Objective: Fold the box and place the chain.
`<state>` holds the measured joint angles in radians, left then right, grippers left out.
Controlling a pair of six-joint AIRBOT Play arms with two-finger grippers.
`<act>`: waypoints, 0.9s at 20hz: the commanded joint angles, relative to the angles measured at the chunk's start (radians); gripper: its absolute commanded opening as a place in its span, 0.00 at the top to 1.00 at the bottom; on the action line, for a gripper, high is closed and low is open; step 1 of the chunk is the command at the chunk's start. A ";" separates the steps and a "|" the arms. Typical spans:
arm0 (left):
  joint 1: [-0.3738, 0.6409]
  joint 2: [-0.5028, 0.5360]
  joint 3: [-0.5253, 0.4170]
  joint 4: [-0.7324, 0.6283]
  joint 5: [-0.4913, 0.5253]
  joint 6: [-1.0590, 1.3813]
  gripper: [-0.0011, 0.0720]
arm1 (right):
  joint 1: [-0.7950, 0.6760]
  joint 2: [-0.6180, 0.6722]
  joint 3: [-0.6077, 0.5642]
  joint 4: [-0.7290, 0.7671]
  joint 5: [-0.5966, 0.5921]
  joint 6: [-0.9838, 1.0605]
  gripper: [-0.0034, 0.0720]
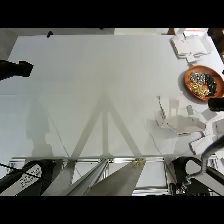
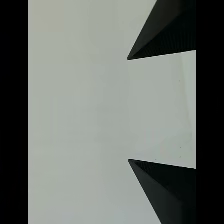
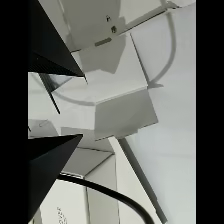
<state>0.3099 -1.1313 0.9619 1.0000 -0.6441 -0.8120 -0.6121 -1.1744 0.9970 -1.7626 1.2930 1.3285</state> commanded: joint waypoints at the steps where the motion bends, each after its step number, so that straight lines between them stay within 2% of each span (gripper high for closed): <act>1: 0.000 0.000 0.000 0.000 0.000 0.000 0.03 | -0.001 -0.159 0.146 -0.029 0.106 -0.032 0.42; 5: 0.000 0.000 0.000 0.000 0.000 0.000 0.03 | -0.001 -0.311 0.246 -0.050 0.183 -0.049 0.41; 12: 0.000 0.000 0.000 0.000 0.000 0.000 0.03 | -0.009 -0.460 0.265 -0.026 0.274 -0.113 0.42; 16: 0.000 0.000 0.000 0.000 0.000 0.000 0.03 | -0.010 -0.463 0.265 0.030 0.313 -0.132 0.55; 18: 0.000 0.000 0.000 0.000 0.000 0.000 0.03 | -0.009 -0.463 0.265 0.039 0.336 -0.132 0.75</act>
<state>0.3099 -1.1313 0.9619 0.9997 -0.6445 -0.8120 -0.6212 -1.6291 1.2602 -1.7504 1.5879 1.2068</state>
